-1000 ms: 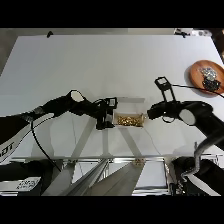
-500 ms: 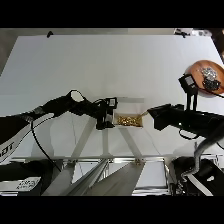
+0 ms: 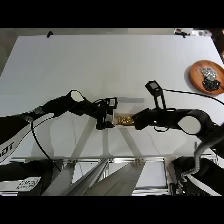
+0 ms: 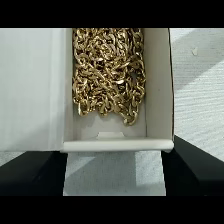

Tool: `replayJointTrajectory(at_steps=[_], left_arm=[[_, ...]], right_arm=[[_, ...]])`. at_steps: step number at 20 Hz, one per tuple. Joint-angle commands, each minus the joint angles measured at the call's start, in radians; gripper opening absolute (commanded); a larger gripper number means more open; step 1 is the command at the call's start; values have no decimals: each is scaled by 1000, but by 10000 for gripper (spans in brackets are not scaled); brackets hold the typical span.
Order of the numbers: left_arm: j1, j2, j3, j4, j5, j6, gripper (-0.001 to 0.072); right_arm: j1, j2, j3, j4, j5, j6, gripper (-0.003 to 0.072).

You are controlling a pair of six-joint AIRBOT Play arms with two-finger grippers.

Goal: Fold the box and place the chain.

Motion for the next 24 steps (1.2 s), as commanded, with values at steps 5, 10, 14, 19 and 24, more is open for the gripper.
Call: replayJointTrajectory(at_steps=[5, 10, 14, 19, 24], left_arm=[[0, 1, 1, 0, 0, 0, 492], [0, 1, 1, 0, 0, 0, 492], [0, 1, 1, 0, 0, 0, 492], [0, 1, 1, 0, -2, 0, 492], [0, 1, 1, 0, -2, 0, 492]], right_arm=[[7, -83, 1, 2, -53, -1, 135], [0, 42, 3, -113, -7, 3, 134], [-175, 150, 3, -134, 87, -15, 134], [-401, 90, 3, -114, 57, -117, 104], [-496, -112, 5, 210, -39, -441, 8]])
